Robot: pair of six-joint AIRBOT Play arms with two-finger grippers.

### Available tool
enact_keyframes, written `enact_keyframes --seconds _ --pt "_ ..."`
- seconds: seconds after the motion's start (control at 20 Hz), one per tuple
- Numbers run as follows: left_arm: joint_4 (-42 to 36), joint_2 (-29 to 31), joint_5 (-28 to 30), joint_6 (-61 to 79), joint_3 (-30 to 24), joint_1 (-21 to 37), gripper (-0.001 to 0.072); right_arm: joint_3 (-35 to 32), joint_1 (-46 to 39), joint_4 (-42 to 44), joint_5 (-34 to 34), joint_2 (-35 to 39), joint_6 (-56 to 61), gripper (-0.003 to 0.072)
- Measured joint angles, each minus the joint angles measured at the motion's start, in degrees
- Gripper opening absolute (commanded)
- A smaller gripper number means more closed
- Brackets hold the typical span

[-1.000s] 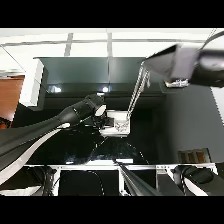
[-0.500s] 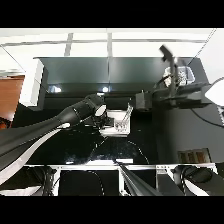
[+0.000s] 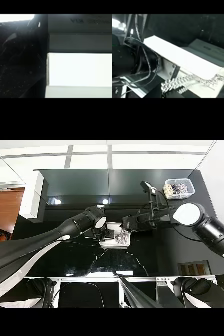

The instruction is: Fold the box and place the chain.

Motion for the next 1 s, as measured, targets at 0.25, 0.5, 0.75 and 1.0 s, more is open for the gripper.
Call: enact_keyframes --seconds 0.25,0.5,0.75,1.0 --pt "0.02 0.0 0.0 0.0 0.0 -0.02 0.0028 0.87 0.66 1.75 0.26 -0.57 -0.98 0.0017" --pt "0.0 0.0 0.0 0.0 0.0 -0.02 0.0028 5.03 0.76 3.61 5.31 -0.48 -4.09 0.0018" --pt "0.0 0.0 0.0 0.0 -0.02 0.0 0.0028 6.29 0.76 3.21 6.78 -0.42 -4.79 0.0018" --pt "0.0 0.0 0.0 0.0 -0.02 -0.02 0.0029 6.58 0.81 2.69 6.95 -0.39 -4.76 0.0193"
